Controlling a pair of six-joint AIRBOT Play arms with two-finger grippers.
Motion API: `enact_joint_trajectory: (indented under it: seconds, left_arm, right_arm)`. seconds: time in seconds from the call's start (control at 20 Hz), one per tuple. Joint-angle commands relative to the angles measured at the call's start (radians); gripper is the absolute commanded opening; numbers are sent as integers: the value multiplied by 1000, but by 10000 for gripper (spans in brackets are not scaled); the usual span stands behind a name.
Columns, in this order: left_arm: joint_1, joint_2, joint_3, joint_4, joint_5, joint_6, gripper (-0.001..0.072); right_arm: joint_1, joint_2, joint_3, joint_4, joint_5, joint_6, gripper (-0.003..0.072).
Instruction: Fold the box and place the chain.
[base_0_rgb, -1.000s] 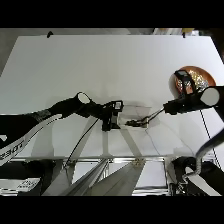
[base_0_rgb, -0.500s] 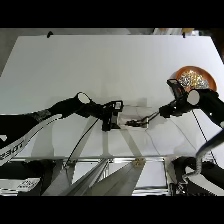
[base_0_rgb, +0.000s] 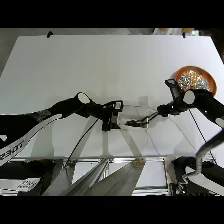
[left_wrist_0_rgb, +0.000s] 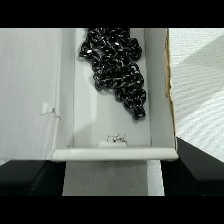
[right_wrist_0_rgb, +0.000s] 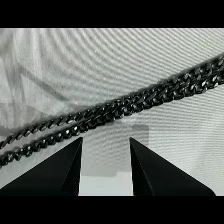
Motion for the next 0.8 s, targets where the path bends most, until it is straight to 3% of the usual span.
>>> enact_joint_trajectory:
  seconds: [0.0, 0.35, 0.5, 0.6, 0.75]
  left_arm:
    - [1, 1, 1, 0, 0, 0, 273]
    - [1, 1, 1, 0, 0, 0, 273]
    - [1, 1, 1, 0, 0, 0, 273]
    - [1, 1, 1, 0, 0, 0, 273]
    - [1, 1, 1, 0, 0, 0, 273]
  right_arm:
    - [-1, -2, 0, 0, -45, 1, 287]
    - [-1, -51, 0, 0, -36, 5, 218]
    - [-1, -63, 0, 0, -23, 4, 144]
    - [-1, -61, 0, -1, -14, 0, 37]
    - [-1, -36, 0, -1, -14, 0, 18]
